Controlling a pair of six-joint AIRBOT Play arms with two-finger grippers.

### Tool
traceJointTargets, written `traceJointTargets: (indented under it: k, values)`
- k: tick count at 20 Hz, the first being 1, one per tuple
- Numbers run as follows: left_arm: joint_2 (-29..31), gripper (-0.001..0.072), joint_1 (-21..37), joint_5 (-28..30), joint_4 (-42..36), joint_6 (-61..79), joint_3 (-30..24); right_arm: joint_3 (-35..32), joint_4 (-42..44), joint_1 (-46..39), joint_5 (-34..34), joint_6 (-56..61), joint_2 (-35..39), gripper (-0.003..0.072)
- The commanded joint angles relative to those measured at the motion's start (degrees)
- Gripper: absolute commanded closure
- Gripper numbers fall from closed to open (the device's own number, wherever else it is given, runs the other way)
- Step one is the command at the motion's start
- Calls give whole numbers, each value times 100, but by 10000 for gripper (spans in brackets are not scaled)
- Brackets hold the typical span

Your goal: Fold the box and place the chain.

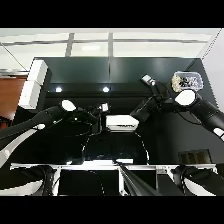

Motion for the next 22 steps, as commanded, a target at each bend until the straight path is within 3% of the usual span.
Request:
traceJointTargets:
  k: [1, 4, 9, 21, 22]
  values:
    - [-4, 350, -2, -7, 4, -2, -4, 11, 33, 9, 474, -1467, -9, -34]
    - [-4, 350, -2, -7, 4, -2, -4, 9, 46, 162, 643, -1939, -9, -34]
    - [-4, 350, -2, -7, 4, 0, -4, 9, 52, 365, 334, -2450, -11, -34]
    - [-4, 350, -2, -4, 4, -2, -4, -201, 164, 367, 79, -2710, -74, -34]
    - [-4, 350, -2, -4, 4, -2, -4, -201, 164, 367, 79, -2723, -74, 2]
